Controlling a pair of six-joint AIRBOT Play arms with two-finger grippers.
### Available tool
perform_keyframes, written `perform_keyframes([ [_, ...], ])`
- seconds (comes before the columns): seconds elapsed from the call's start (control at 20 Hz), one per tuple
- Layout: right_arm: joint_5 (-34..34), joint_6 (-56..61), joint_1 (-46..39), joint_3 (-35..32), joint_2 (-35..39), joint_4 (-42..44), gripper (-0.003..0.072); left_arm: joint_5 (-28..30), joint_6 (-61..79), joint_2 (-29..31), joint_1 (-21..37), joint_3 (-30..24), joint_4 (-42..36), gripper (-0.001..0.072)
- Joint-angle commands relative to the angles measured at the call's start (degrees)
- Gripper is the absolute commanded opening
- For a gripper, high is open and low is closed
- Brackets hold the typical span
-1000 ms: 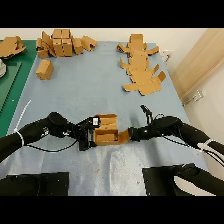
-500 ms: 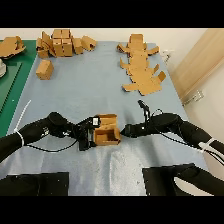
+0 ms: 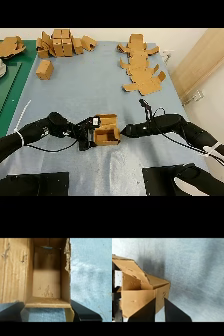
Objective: Fold the box.
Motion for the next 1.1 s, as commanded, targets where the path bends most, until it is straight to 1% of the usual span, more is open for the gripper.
perform_keyframes([
  [0.0,-0.1,1.8,0.7,0.0,1.6,-1.5,0.0249,0.0,0.0,0.0,0.0,0.1,0.0,0.0478],
  [0.05,0.1,1.9,1.5,0.0,1.5,-1.4,0.0254,0.0,0.0,0.0,0.0,0.1,0.0,0.0478],
  [0.1,0.5,1.9,2.4,0.0,1.2,-1.1,0.0292,0.0,0.0,0.0,0.0,0.1,0.0,0.0478],
  [0.15,1.2,1.9,3.2,0.0,1.0,-0.8,0.0311,0.0,0.0,0.0,0.0,0.1,0.0,0.0478],
  [0.25,2.4,1.9,4.6,0.1,0.9,-0.1,0.0311,0.0,0.0,0.0,0.0,0.1,0.0,0.0478],
  [0.35,3.8,2.9,6.2,0.1,0.9,-0.1,0.0376,0.0,0.0,0.0,0.0,0.1,0.0,0.0478],
  [0.45,5.5,4.5,7.7,0.2,0.7,-0.6,0.0387,0.0,0.0,0.0,0.0,0.1,0.0,0.0478],
  [0.5,5.9,5.6,8.6,0.7,0.1,-2.3,0.0389,0.0,0.0,0.0,0.0,0.1,0.0,0.0478],
  [0.55,6.1,8.4,9.6,1.4,-0.7,-5.1,0.039,0.0,0.0,0.0,0.0,0.1,0.0,0.0478],
  [0.6,6.1,12.2,11.0,2.6,-1.5,-9.8,0.0389,0.0,0.0,0.0,0.0,0.1,0.0,0.0478],
  [0.7,5.7,22.8,14.5,5.3,-3.3,-22.2,0.0389,0.0,0.0,0.0,0.0,0.1,0.0,0.0478],
  [0.8,3.0,33.2,18.0,8.3,-4.9,-34.1,0.0389,0.0,0.0,0.0,0.0,0.1,0.0,0.0478],
  [0.85,0.9,36.9,19.6,9.8,-5.7,-38.6,0.0389,0.0,0.0,0.0,0.0,0.1,0.0,0.0478],
  [0.95,-3.1,42.2,22.4,13.0,-7.3,-45.4,0.0389,0.0,0.0,0.0,0.0,0.1,0.0,0.0478],
  [1.05,-5.5,45.1,24.8,15.8,-8.8,-49.3,0.0389,0.0,0.0,0.0,0.0,0.1,0.0,0.0478],
])
